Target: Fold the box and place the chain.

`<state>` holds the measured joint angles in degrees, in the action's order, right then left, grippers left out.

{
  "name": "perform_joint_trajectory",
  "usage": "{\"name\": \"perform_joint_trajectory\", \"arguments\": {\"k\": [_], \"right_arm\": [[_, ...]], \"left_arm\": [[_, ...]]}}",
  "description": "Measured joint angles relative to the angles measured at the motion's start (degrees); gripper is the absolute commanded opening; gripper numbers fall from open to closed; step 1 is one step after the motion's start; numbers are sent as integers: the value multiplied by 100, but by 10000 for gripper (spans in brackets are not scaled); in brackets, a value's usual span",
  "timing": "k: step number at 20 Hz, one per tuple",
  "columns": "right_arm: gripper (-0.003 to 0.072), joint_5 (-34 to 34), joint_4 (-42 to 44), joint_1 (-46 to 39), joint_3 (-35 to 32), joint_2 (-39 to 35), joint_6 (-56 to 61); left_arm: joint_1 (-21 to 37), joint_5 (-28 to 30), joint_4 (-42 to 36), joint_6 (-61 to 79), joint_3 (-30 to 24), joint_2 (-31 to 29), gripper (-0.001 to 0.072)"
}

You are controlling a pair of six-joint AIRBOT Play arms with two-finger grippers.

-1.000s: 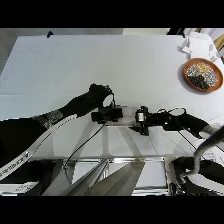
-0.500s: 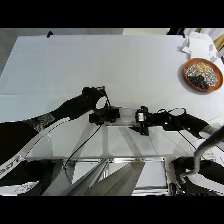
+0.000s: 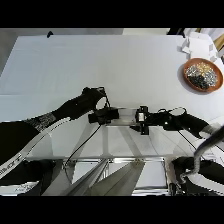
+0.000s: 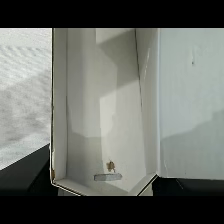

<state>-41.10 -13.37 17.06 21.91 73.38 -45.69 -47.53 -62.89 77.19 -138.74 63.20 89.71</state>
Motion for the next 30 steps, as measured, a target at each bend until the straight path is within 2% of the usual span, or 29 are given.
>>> {"name": "perform_joint_trajectory", "arguments": {"k": [1, 2, 4, 5, 12, 13, 15, 20, 23, 24, 30], "right_arm": [[337, 0, 2, 0, 0, 0, 2], [337, 0, 2, 0, 0, 2, 4], [337, -2, 15, -2, 0, 2, 57], [337, 7, 28, 0, 0, 4, 61], [337, 0, 17, 0, 0, 4, 24], [337, 0, 15, 0, 0, 4, 24], [337, -2, 15, 0, 0, 4, 22], [337, -4, 11, 0, 0, 4, 17], [337, -9, 7, 0, 0, 4, 11], [337, -11, 0, 0, 0, 4, -26], [337, -11, 0, 0, 0, 4, 2]], "left_arm": [[-2, 0, -2, -13, 0, 2, 7], [-2, 0, -4, -22, 0, 2, 47], [-2, 142, -50, -96, -9, 9, 366], [0, 146, -107, -90, -7, -17, 421], [101, -66, 127, -37, -4, -197, 406], [105, -70, 170, -37, -4, -199, 352], [105, -70, 225, -55, -4, -173, 197], [26, -44, 328, -76, -2, -63, 185], [-46, 9, 376, -72, 2, -11, 30], [-68, -11, 413, -46, 2, 0, 6], [-122, -20, 472, -79, 4, 31, 6]]}}
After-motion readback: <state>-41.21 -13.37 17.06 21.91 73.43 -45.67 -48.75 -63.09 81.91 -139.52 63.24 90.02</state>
